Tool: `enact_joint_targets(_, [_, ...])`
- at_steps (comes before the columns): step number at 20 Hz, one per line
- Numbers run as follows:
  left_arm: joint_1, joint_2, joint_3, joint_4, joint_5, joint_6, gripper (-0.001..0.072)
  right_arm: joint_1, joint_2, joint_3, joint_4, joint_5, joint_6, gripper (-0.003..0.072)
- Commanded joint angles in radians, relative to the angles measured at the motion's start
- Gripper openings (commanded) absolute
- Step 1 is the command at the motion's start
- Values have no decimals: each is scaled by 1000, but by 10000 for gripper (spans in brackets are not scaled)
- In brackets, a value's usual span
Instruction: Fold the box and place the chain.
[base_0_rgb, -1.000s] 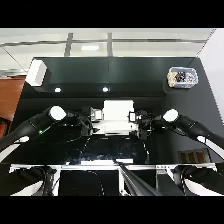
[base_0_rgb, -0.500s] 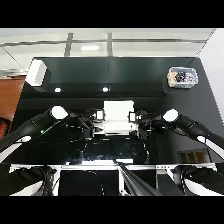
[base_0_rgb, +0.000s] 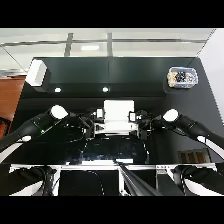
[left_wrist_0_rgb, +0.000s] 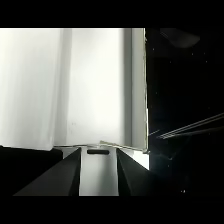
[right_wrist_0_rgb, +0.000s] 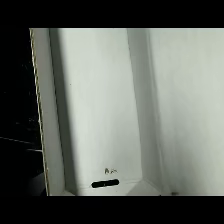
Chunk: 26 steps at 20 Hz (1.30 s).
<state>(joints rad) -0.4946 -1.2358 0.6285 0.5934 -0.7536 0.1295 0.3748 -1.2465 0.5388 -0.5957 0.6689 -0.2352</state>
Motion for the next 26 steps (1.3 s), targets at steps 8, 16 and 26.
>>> enact_joint_targets(8, [-1, -87, 3, -180, 44, 47, 276, 0, 0, 0, 0, 0, 0, 429])
enact_joint_targets(16, [-22, -88, 3, -151, 44, 50, 155, 0, 0, 0, 0, 0, 0, 429])
enact_joint_targets(26, [-30, -88, 5, -134, 44, 50, 268, 0, 0, 0, 0, 0, 0, 429])
